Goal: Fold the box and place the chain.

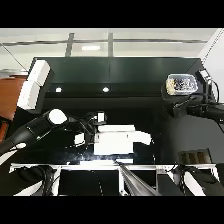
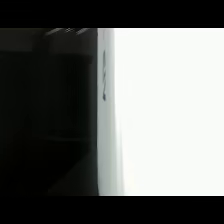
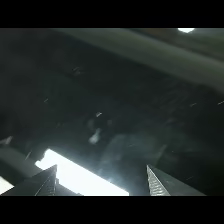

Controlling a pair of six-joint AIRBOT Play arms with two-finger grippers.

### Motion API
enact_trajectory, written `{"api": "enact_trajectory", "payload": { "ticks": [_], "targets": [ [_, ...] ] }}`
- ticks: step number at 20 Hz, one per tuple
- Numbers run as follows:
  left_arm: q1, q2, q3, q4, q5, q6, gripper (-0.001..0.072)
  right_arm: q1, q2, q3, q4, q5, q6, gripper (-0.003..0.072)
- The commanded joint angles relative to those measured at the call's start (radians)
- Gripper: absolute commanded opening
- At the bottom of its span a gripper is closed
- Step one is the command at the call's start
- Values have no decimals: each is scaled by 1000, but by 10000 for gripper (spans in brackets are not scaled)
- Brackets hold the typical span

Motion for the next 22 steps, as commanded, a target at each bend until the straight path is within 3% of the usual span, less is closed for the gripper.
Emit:
{"api": "enact_trajectory", "payload": {
  "ticks": [1,4,11,22],
  "targets": [
    [-31,-40,-1,35,90,3,26,-5,1,8,-12,-14,-88,634],
    [-31,-100,-1,35,89,3,26,-5,0,7,11,51,-240,634],
    [-30,-129,-1,35,86,2,27,17,0,-72,27,70,-322,634],
    [-26,-135,-1,35,86,3,28,332,-1,-209,23,-8,-428,635]
  ]
}}
